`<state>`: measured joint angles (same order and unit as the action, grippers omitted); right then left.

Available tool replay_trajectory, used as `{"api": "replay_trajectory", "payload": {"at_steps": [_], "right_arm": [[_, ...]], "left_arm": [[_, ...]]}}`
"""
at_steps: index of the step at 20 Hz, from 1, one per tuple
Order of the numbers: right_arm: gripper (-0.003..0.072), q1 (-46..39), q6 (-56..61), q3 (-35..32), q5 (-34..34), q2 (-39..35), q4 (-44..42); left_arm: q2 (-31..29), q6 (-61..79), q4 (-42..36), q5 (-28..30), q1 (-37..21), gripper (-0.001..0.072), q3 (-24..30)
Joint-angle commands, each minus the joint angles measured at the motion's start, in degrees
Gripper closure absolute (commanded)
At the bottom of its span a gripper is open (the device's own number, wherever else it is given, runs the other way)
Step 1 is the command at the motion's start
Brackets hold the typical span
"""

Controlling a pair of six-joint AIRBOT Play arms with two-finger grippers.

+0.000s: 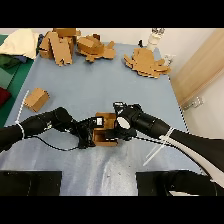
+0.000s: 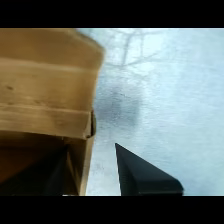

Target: Fold the box.

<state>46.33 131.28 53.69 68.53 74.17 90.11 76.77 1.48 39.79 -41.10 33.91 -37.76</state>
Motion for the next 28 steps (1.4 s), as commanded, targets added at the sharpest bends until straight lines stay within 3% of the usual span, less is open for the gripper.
{"api": "replay_trajectory", "payload": {"at_steps": [1,7,20,22,23,26,27,28], "right_arm": [[0.0233,0.11,2.27,0.26,-0.48,0.39,0.83],[0.0232,0.11,2.38,0.26,-6.71,0.39,-3.28],[0.0241,0.11,8.07,0.28,-1.81,5.64,-2.27],[0.0346,0.11,9.86,0.28,-1.49,5.62,-0.94],[0.0348,0.09,9.88,0.28,-1.49,5.64,-0.9],[0.0607,0.11,9.66,0.28,-1.49,5.64,-0.96],[0.0666,0.11,9.35,0.28,-1.51,5.64,-0.96],[0.0679,0.11,8.98,0.28,-1.51,5.64,-0.96]], "left_arm": [[0.15,0.0,0.26,0.24,0.04,0.0193,0.04],[0.15,0.0,0.26,0.22,0.04,0.0193,0.07],[0.15,0.0,0.26,0.66,0.04,0.0194,0.04],[0.15,0.0,0.26,0.66,0.04,0.0193,0.04],[0.15,0.0,0.26,0.63,0.04,0.0193,0.04],[0.15,0.0,0.26,0.66,0.04,0.0193,0.04],[0.15,0.0,0.26,0.66,0.04,0.0193,0.04],[0.15,0.0,0.26,0.66,0.04,0.0193,0.04]]}}
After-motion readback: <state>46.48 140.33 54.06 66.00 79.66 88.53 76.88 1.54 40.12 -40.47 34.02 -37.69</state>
